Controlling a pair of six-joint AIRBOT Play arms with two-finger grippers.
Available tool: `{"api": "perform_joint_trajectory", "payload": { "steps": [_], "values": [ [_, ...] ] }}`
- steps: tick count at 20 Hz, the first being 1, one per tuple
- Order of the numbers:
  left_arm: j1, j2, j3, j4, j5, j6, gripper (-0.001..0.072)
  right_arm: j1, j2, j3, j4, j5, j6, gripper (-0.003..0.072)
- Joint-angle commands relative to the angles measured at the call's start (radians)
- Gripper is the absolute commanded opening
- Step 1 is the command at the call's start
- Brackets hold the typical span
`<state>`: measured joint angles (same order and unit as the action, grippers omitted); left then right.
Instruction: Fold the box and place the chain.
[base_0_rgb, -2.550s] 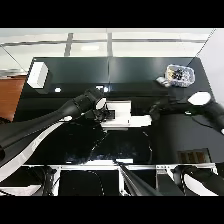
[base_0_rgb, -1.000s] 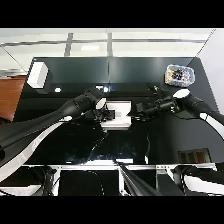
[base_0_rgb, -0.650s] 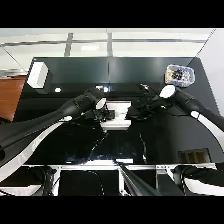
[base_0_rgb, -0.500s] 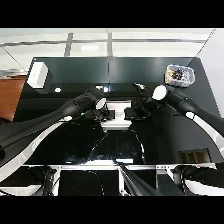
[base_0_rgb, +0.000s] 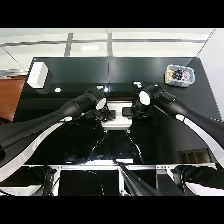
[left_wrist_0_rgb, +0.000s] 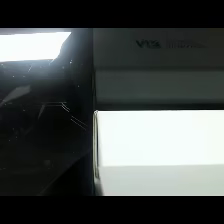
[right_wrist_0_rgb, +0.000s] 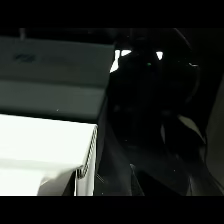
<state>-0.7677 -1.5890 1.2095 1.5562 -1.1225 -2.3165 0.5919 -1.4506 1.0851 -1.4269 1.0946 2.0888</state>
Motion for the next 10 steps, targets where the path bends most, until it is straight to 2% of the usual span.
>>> {"api": "perform_joint_trajectory", "payload": {
  "steps": [1,10],
  "values": [
    [0.001,0.0,0.001,0.003,-0.005,0.001,0.0025,0.02,-0.014,0.006,-0.05,0.031,0.096,0.0354],
    [0.001,0.0,0.001,0.003,-0.005,0.001,0.0025,0.064,-0.074,0.079,-0.039,0.018,0.096,0.0355]
  ]
}}
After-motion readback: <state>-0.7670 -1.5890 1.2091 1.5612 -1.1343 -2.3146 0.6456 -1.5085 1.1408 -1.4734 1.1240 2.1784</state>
